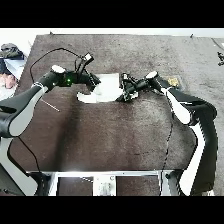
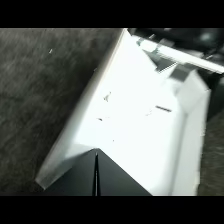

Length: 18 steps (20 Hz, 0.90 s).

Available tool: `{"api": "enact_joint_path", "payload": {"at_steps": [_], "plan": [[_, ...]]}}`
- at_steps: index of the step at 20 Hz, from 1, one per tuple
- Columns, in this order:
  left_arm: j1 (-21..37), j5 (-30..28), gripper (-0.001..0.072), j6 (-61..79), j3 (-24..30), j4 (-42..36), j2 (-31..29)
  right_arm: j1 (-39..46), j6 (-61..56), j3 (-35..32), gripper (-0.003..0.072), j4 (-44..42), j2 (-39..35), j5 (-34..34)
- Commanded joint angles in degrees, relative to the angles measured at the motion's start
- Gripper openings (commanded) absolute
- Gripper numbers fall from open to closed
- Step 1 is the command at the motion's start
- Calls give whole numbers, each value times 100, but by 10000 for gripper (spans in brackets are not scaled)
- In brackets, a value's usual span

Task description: Fold the box and place the chain.

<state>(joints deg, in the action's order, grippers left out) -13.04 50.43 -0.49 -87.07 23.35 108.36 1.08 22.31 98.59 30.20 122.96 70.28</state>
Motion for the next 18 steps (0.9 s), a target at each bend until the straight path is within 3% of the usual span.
{"api": "enact_joint_path", "payload": {"at_steps": [1, 9, 12, 16, 18], "plan": [[4, -101, 12, -59, -68, 20, 269, -4, 0, 7, 379, 0, 4, 2], [4, 22, 13, -26, -103, 31, 461, -4, 0, 7, 379, 0, 4, 2], [4, 146, 12, 101, -396, 26, 459, -4, 0, 7, 379, 0, 4, 2], [216, 997, 9, 87, -1113, 192, 433, -4, 0, 7, 379, 0, 4, 2], [463, 1294, 8, 79, -1165, 247, 166, -4, 0, 7, 379, 0, 2, 2]]}}
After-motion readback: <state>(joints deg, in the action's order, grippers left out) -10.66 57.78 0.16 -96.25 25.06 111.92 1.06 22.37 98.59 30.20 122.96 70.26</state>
